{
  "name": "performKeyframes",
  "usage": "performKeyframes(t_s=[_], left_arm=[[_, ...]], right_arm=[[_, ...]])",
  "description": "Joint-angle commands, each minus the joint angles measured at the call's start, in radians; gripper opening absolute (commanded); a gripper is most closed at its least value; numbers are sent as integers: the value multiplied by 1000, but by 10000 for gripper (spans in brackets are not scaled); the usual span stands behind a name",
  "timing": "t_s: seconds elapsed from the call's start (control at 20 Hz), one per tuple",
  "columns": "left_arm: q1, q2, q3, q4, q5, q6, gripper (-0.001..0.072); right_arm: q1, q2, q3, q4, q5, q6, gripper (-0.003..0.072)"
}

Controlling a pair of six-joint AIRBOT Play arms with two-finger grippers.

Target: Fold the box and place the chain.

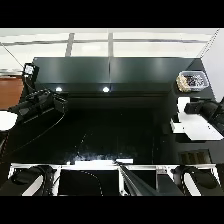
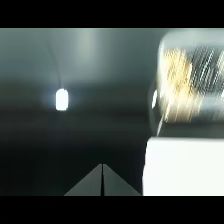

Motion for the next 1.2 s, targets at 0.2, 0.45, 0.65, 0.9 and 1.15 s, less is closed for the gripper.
performKeyframes(t_s=[0.2, 0.45, 0.65, 0.9, 1.15], left_arm=[[0, 0, 0, -21, 98, 0, 27], [0, 0, 0, -39, 124, -8, 34], [0, -2, 0, -41, 127, -22, 705], [0, -7, 0, -42, 127, -23, 704], [0, -7, 0, -42, 127, -23, 704]], right_arm=[[-351, -291, 130, -71, -318, 65, 14], [-756, -731, 487, -81, 219, 97, 720], [-861, -954, 725, -193, 600, 34, 720], [-864, -1069, 792, -6, 792, -491, 720], [-864, -1097, 782, 6, 828, -580, 578]])
